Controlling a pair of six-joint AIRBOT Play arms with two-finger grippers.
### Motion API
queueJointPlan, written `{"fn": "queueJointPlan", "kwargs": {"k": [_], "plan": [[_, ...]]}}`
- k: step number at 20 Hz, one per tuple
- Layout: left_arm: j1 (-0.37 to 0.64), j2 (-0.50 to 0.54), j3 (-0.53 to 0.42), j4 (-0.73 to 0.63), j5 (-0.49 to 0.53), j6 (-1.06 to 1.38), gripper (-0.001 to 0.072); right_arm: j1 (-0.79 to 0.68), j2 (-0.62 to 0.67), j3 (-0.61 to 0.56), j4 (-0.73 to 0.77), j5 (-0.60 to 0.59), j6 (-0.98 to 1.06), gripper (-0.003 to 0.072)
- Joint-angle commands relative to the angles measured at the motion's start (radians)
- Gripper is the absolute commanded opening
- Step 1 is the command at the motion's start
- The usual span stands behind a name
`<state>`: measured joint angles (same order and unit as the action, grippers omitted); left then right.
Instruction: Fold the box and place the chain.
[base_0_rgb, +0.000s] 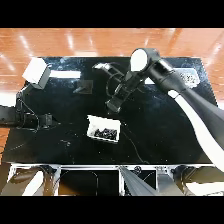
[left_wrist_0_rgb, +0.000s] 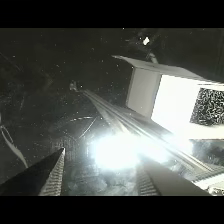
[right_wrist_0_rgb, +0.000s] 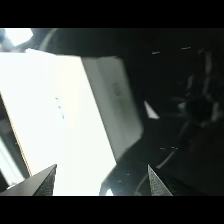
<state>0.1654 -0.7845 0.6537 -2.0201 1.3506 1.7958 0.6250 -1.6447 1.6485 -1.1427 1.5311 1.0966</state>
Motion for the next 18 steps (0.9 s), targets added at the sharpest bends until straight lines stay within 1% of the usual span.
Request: {"fn": "queueJointPlan", "kwargs": {"k": [1, 10, 15, 18], "plan": [[0.001, -0.018, 0.000, -0.005, -0.001, 0.012, 0.0540, 0.035, -0.040, 0.001, 0.032, 0.032, -0.012, 0.0658], [0.000, -0.018, 0.000, -0.013, -0.005, 0.011, 0.0540, 0.108, -0.040, 0.001, 0.038, 0.077, 0.000, 0.0659], [0.000, -0.018, 0.000, -0.016, -0.004, 0.011, 0.0540, 0.141, -0.036, 0.000, 0.000, 0.081, 0.000, 0.0658], [0.000, -0.018, 0.000, -0.020, -0.004, 0.011, 0.0540, 0.169, -0.036, -0.001, -0.059, 0.076, -0.001, 0.0658]]}}
